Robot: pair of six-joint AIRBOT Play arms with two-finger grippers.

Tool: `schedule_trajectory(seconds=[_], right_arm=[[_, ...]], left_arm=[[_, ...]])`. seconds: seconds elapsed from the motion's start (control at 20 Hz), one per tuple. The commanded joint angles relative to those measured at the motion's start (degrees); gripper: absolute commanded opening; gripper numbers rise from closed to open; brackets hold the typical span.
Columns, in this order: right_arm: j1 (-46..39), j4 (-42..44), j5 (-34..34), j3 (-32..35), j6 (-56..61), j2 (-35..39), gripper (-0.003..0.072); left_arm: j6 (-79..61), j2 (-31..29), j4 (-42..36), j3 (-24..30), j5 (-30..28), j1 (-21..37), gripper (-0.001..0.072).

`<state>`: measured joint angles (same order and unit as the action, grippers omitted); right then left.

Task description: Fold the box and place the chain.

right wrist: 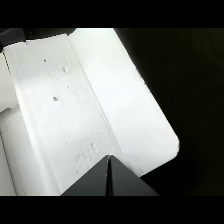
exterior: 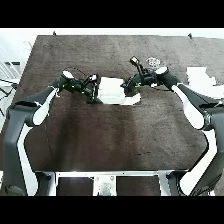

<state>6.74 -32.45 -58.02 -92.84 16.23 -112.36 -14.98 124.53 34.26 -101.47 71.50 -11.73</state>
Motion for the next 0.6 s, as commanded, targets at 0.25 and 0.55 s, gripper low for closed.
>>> schedule_trajectory(seconds=[0.25,0.55], right_arm=[[-2.19,-10.99,-11.74,0.22,-3.37,13.99,0.0082],[-3.65,-21.73,-16.0,5.29,-6.97,15.41,0.0574]], left_arm=[[-0.04,0.0,0.02,-0.02,-0.17,0.07,0.048],[-0.04,0.0,0.02,-0.02,-0.2,0.07,0.048]])
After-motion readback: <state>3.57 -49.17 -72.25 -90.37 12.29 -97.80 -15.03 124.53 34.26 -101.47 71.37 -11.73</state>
